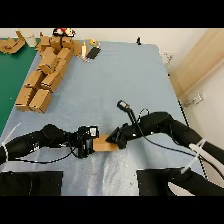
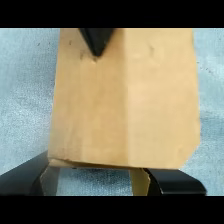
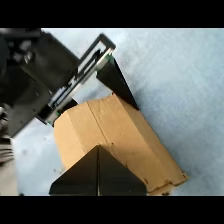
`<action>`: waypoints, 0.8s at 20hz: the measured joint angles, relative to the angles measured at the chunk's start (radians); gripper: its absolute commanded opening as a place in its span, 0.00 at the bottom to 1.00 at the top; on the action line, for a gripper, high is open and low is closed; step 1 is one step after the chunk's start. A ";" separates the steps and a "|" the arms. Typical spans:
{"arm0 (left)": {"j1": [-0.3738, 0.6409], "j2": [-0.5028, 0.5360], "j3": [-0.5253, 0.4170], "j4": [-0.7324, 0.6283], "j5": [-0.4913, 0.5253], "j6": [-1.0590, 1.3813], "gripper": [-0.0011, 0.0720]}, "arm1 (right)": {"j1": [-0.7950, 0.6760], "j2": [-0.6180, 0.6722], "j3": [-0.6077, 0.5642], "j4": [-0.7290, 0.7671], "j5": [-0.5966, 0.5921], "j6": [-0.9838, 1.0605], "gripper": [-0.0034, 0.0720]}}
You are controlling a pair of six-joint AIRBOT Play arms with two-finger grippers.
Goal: Fold the box.
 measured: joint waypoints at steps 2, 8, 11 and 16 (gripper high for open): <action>0.000 0.000 0.000 0.000 0.000 0.000 0.83 | 0.064 0.059 -0.026 -0.068 0.092 -0.004 0.05; 0.000 0.000 0.000 0.000 0.000 0.000 0.83 | 0.235 0.147 -0.049 -0.254 0.280 0.012 0.22; 0.000 0.000 0.000 0.000 0.000 0.000 0.83 | 0.291 0.164 -0.051 -0.346 0.310 0.020 0.48; 0.000 0.000 0.000 0.000 0.000 0.000 0.83 | 0.332 0.174 -0.042 -0.523 0.357 -0.007 0.58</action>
